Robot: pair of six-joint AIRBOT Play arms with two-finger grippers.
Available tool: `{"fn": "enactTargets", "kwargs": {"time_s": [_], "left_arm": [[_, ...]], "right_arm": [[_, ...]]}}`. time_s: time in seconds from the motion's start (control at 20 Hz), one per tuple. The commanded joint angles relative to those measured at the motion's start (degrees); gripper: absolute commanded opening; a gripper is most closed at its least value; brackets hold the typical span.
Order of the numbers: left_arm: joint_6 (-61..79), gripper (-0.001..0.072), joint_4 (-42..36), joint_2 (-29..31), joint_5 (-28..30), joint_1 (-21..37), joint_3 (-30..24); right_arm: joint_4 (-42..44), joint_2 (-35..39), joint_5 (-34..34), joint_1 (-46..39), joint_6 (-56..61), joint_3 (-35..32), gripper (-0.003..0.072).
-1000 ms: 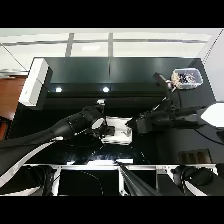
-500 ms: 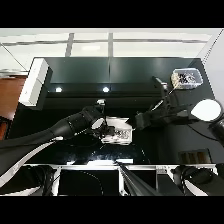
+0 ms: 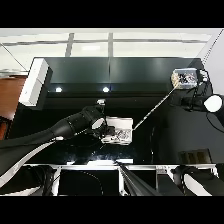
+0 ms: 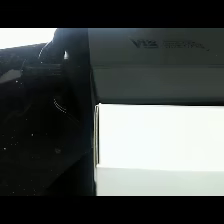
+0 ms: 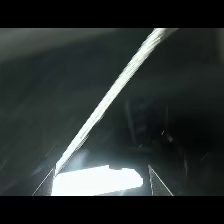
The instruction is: Fold the box and place the chain.
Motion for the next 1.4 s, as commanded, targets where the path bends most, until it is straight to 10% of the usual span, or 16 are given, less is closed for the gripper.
{"fn": "enactTargets", "kwargs": {"time_s": [0.0, 0.5, 0.75, 0.85, 1.35], "left_arm": [[0.02, 0.0031, 0.11, -0.24, 0.13, 0.0, -0.02], [0.02, 0.0031, 0.11, -0.24, 0.0, 0.0, -0.02], [0.02, 0.0031, 0.11, -0.24, -0.07, 0.0, -0.02], [0.02, 0.0031, 0.11, -0.24, -0.09, 0.0, -0.02], [0.02, 0.0031, 0.11, -0.24, -0.09, 0.0, -0.02]], "right_arm": [[-2.27, -10.71, -9.92, -4.0, 5.88, 3.65, 0.0703], [2.32, -32.7, -9.27, -4.0, 7.54, 20.37, 0.0699], [2.32, -33.14, -8.44, -4.0, 7.43, 20.92, 0.0115], [2.29, -32.94, -3.19, -4.0, 7.15, 22.47, 0.0036], [7.48, -4.04, 19.08, -3.98, -14.86, 23.69, 0.0035]]}}
